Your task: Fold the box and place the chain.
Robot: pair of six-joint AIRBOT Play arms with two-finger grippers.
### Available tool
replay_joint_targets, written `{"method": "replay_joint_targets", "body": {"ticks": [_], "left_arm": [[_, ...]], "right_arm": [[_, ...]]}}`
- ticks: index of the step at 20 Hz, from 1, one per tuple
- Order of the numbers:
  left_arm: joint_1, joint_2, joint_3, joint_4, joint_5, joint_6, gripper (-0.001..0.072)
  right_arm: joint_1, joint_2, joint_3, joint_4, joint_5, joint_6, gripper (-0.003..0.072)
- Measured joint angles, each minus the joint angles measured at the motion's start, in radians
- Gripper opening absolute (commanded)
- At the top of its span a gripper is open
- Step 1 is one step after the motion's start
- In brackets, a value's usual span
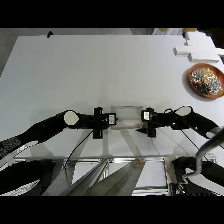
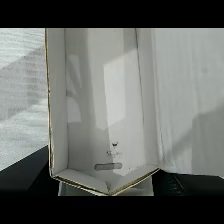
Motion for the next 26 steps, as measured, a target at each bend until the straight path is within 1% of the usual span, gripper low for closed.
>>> {"method": "replay_joint_targets", "body": {"ticks": [3, 4, 5, 6, 7, 11, 12, 13, 14, 17, 19, 20, 21, 22, 23, 26], "left_arm": [[-0.010, -0.008, 0.000, -0.037, 0.014, 0.016, 0.0093], [-0.014, -0.015, 0.000, -0.056, 0.021, 0.021, 0.0178], [-0.021, -0.023, 0.000, -0.074, 0.025, 0.025, 0.0296], [-0.028, -0.031, 0.000, -0.090, 0.031, 0.028, 0.0361], [-0.034, -0.037, 0.000, -0.102, 0.043, 0.032, 0.0390], [-0.054, -0.051, 0.002, -0.139, 0.087, 0.040, 0.0390], [-0.056, -0.053, 0.002, -0.149, 0.094, 0.040, 0.0361], [-0.058, -0.054, 0.002, -0.155, 0.100, 0.039, 0.0283], [-0.059, -0.055, 0.002, -0.161, 0.109, 0.035, 0.0250], [-0.060, -0.045, 0.002, -0.168, 0.110, 0.017, 0.0249], [-0.053, -0.017, 0.002, -0.154, 0.106, -0.035, 0.0240], [-0.044, 0.008, 0.002, -0.135, 0.101, -0.081, 0.0151], [-0.033, 0.037, 0.002, -0.107, 0.095, -0.141, 0.0048], [-0.019, 0.068, 0.002, -0.068, 0.084, -0.207, 0.0019], [-0.002, 0.104, 0.003, -0.013, 0.069, -0.294, 0.0006], [0.055, 0.204, 0.003, 0.191, -0.034, -0.612, 0.0006]], "right_arm": [[0.000, 0.000, 0.000, 0.000, 0.001, 0.000, 0.0339], [0.000, 0.000, 0.000, 0.000, 0.001, 0.000, 0.0339], [0.000, 0.000, 0.000, 0.000, 0.000, 0.000, 0.0339], [0.000, 0.000, 0.000, 0.000, 0.001, 0.000, 0.0339], [0.000, 0.000, 0.000, -0.001, 0.001, 0.000, 0.0339], [0.000, 0.000, 0.000, -0.001, 0.001, 0.000, 0.0339], [0.000, 0.000, 0.000, -0.001, 0.001, 0.000, 0.0339], [-0.001, 0.000, 0.000, -0.001, 0.001, 0.000, 0.0339], [-0.001, 0.000, 0.000, -0.001, 0.001, 0.000, 0.0339], [-0.001, 0.000, 0.000, 0.000, 0.000, 0.000, 0.0339], [-0.001, 0.000, 0.000, 0.000, -0.001, 0.000, 0.0339], [0.000, 0.000, 0.000, 0.001, -0.002, 0.001, 0.0339], [0.000, 0.000, 0.000, 0.001, -0.002, 0.001, 0.0339], [0.000, 0.000, 0.000, 0.001, -0.002, 0.000, 0.0339], [0.000, 0.000, 0.000, 0.000, -0.002, -0.002, 0.0339], [0.000, 0.000, 0.000, 0.000, -0.001, -0.001, 0.0339]]}}
